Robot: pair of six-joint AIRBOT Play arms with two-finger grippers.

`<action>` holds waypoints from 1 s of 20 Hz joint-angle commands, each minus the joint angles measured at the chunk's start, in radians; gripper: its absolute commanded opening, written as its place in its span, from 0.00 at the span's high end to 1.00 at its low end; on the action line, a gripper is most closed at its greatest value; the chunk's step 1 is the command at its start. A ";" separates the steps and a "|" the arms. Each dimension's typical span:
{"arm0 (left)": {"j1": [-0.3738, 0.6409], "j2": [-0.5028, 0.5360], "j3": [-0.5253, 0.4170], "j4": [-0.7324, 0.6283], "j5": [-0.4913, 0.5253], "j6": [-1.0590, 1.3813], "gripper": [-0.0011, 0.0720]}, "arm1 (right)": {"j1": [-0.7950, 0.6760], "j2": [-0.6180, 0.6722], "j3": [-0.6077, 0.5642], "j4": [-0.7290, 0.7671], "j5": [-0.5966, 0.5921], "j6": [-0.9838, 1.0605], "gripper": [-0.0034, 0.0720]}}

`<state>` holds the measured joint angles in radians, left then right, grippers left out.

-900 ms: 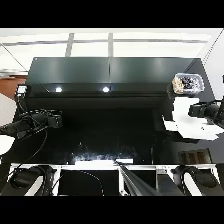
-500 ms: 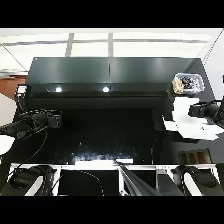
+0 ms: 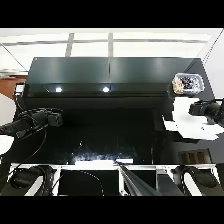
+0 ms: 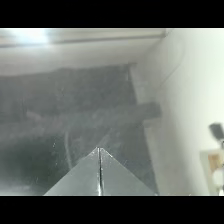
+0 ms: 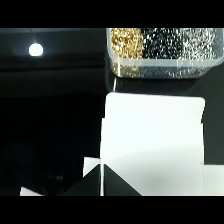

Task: Fold the box and place the chain.

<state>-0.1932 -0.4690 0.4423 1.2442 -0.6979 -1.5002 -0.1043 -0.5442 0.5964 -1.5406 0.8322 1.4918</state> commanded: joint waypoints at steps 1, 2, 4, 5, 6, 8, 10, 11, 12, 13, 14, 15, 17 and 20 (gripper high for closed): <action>0.001 0.001 0.000 -0.034 0.147 0.000 0.94 | 0.000 0.000 0.000 0.003 -0.105 0.000 0.90; 0.001 0.001 0.000 -0.031 0.183 0.000 0.94 | 0.000 0.000 0.000 0.003 -0.120 0.001 0.90; 0.001 0.001 0.000 -0.030 0.238 0.000 0.94 | 0.000 -0.002 0.000 0.003 -0.156 0.001 0.86; 0.001 -0.001 -0.001 -0.030 0.267 0.000 0.94 | 0.000 -0.007 0.000 0.003 -0.159 0.002 0.44; 0.001 -0.009 -0.001 -0.030 0.311 0.000 0.73 | 0.000 -0.017 0.000 0.003 -0.157 0.006 0.02; 0.001 -0.034 0.002 -0.029 0.346 0.002 0.02 | 0.000 -0.051 0.000 0.005 -0.103 0.064 0.02; 0.000 -0.056 0.019 -0.026 0.315 0.008 0.02 | -0.027 -0.109 0.005 -0.054 -0.034 0.128 0.02; -0.004 -0.063 0.023 -0.027 0.314 0.008 0.02 | -0.080 -0.149 0.020 -0.135 -0.012 0.200 0.02; -0.007 -0.067 0.026 -0.030 0.313 0.008 0.02 | -0.170 -0.202 0.048 -0.216 0.002 0.265 0.02; -0.007 -0.068 0.026 -0.033 0.301 0.007 0.02 | -0.288 -0.261 0.085 -0.233 -0.007 0.285 0.02; -0.007 -0.068 0.026 -0.063 0.267 0.007 0.02 | -0.406 -0.316 0.128 -0.196 -0.036 0.299 0.02; -0.007 -0.069 0.028 -0.104 0.219 0.008 0.02 | -0.525 -0.371 0.177 -0.110 -0.073 0.299 0.02; -0.007 -0.075 0.029 -0.120 0.111 0.008 0.02 | -0.728 -0.485 0.278 0.079 -0.078 0.220 0.02; -0.007 -0.092 0.029 -0.124 0.062 0.008 0.02 | -0.943 -0.625 0.357 0.101 0.124 0.123 0.02</action>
